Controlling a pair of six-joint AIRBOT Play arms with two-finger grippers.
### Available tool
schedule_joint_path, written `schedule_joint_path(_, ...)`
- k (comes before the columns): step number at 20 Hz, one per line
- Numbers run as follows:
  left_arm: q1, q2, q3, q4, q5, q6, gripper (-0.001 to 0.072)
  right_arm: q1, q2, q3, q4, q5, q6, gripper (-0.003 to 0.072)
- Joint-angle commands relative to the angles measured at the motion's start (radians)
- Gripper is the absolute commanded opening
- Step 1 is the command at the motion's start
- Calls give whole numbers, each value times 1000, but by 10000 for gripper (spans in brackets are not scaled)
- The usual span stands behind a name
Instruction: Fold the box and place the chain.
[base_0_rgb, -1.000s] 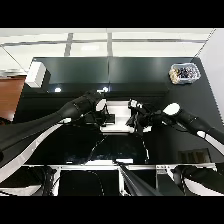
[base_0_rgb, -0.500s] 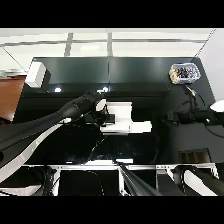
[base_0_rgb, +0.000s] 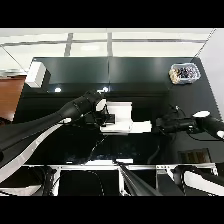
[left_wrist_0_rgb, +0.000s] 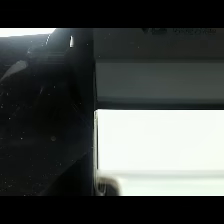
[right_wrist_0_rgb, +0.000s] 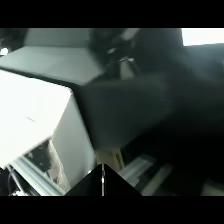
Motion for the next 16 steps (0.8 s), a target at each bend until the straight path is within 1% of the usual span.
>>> schedule_joint_path(1,0,1,1,-1,0,0,25,126,-52,49,83,-31,-84,16)
schedule_joint_path(4,0,1,1,0,0,0,25,177,-52,100,75,-28,-106,16)
schedule_joint_path(7,0,1,1,-1,0,0,25,179,-52,119,63,-18,-105,25)
schedule_joint_path(8,0,1,1,0,-1,0,25,180,-52,121,64,-5,-102,224)
schedule_joint_path(9,0,1,1,-1,-1,0,25,180,-52,127,63,15,-101,459)
schedule_joint_path(10,0,1,1,-1,-1,0,25,180,-52,134,65,37,-101,550)
schedule_joint_path(13,0,1,1,0,-1,0,25,209,-51,169,66,93,-85,553)
schedule_joint_path(16,0,1,1,0,-1,0,25,282,-51,214,68,87,-64,552)
